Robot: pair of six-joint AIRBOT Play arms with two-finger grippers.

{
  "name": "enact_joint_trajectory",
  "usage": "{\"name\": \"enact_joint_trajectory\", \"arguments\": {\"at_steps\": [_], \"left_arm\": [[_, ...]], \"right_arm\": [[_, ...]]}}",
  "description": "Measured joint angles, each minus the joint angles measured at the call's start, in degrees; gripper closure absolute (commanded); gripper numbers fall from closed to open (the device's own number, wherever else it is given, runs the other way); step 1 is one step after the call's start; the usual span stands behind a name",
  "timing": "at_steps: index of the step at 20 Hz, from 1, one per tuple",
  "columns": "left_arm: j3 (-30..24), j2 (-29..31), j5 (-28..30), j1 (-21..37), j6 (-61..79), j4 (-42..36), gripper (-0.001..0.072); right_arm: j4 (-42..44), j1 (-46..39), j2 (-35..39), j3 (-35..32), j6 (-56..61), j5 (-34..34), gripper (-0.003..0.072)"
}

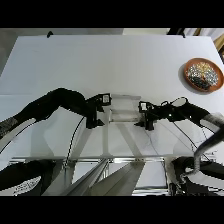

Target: Fold the box and place the chain.

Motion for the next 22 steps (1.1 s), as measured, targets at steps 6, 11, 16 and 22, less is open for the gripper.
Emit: {"name": "enact_joint_trajectory", "arguments": {"at_steps": [6,11,16,22], "left_arm": [[0.00,-0.74,-4.15,-1.95,0.15,0.09,0.0010],[-0.02,-0.96,-4.74,-0.15,0.15,-0.68,0.0030],[-1.53,3.30,-1.16,3.08,0.13,-1.51,0.0154],[-5.88,10.38,-5.68,7.72,0.13,-3.06,0.0013]], "right_arm": [[0.00,0.00,0.00,0.00,0.00,0.00,0.0369],[0.00,0.00,0.02,0.00,0.00,0.00,0.0369],[0.00,0.00,0.00,0.00,0.00,0.00,0.0369],[0.00,0.00,0.00,0.00,0.02,0.00,0.0369]]}}
